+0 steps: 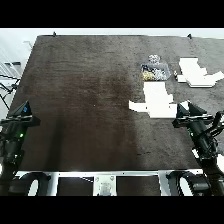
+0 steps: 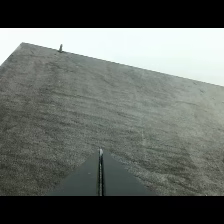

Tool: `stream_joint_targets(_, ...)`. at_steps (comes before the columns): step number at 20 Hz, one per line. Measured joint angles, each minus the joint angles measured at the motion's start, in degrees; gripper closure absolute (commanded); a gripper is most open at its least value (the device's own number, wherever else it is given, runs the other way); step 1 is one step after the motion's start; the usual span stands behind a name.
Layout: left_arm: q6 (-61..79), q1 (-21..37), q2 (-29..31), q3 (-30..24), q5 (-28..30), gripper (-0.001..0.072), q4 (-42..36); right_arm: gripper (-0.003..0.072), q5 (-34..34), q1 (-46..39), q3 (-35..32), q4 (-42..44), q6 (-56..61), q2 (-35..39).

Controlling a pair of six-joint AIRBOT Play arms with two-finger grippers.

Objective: Fold the box and place the chain.

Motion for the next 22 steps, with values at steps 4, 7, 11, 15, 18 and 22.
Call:
stream_joint_targets(4,0.0,0.0,0.0,0.0,0.0,0.0689,0.0,0.0263,0.0,0.0,0.0,0.0,0.0,0.0)
stream_joint_targets(7,0.0,0.0,0.0,0.0,0.0,0.069,0.0,0.0254,0.0,0.0,0.4,0.0,-0.1,0.0)
stream_joint_targets(11,0.0,0.0,0.0,0.0,0.0,0.069,0.0,0.0253,-3.7,0.0,4.7,0.0,-1.4,-1.8)
stream_joint_targets(15,0.0,0.0,0.0,0.0,0.0,0.069,0.0,0.0234,-7.7,-1.4,13.9,0.2,-1.7,-14.1)
stream_joint_targets(18,0.0,0.0,0.0,0.0,0.0,0.069,0.0,0.0234,-4.1,-5.8,23.0,0.2,-0.1,-27.2)
stream_joint_targets(22,0.0,0.0,0.0,0.0,0.0,0.069,0.0,0.0172,11.8,-18.1,35.1,-5.4,10.6,-43.4)
